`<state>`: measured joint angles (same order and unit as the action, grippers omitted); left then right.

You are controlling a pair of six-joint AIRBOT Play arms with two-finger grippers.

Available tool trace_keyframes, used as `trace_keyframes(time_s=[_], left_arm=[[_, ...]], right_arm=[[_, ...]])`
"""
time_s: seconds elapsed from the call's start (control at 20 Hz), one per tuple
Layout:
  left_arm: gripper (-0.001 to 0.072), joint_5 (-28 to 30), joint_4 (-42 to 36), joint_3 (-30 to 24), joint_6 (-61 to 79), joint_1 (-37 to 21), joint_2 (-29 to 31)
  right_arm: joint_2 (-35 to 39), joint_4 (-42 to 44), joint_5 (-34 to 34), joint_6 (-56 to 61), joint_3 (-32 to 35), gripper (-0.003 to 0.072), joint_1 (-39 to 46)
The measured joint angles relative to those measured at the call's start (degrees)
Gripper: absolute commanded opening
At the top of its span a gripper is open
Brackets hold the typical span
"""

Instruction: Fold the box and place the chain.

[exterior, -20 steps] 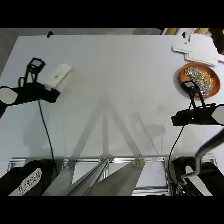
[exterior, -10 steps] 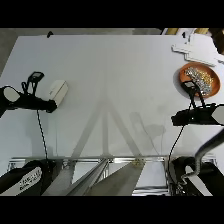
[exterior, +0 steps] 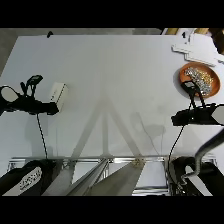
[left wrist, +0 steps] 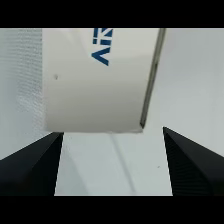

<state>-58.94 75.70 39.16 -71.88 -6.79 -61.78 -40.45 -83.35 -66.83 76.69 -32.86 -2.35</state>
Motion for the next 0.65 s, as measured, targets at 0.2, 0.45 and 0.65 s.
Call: trace_keyframes(time_s=[0.2, 0.45, 0.65], left_arm=[[0.0692, -1.5, -1.6, 0.0, -0.4, 0.0, 7.9], [0.0692, -3.9, -3.7, 0.0, -0.6, 0.0, 17.4], [0.0692, -4.4, -4.1, 0.0, -0.6, 0.0, 21.2]], right_arm=[[0.0, 0.0, 0.0, 0.0, 0.0, 0.0022, 0.0], [0.0, 0.0, 0.0, 0.0, 0.0, 0.0022, 0.0], [0.0, 0.0, 0.0, 0.0, 0.0, 0.0022, 0.0]])
